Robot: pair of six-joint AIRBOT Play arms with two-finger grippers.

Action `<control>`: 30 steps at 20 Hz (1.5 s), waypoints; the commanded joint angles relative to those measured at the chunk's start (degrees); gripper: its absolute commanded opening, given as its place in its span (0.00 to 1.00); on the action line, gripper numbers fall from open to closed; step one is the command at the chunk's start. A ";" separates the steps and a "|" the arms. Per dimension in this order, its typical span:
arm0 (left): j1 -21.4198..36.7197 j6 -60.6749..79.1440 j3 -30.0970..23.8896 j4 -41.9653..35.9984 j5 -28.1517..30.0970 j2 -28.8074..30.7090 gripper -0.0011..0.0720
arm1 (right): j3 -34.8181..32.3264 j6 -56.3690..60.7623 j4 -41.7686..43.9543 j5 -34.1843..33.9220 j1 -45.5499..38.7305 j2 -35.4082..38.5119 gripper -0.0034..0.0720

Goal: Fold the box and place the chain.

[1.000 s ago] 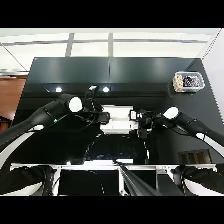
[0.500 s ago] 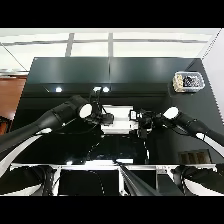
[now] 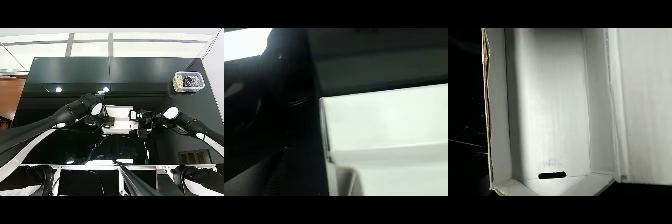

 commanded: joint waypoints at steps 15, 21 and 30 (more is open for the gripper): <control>-2.97 -8.41 8.31 5.64 -5.92 -6.21 0.57 | 0.00 0.00 0.00 0.00 0.07 -0.02 0.22; -2.43 -8.41 7.91 4.90 -5.90 -6.19 0.57 | 0.00 0.00 -0.02 0.00 0.07 -0.02 0.22; -1.81 -8.26 6.73 2.64 -3.37 -6.16 0.34 | 0.00 0.00 0.00 0.00 0.07 -0.02 0.22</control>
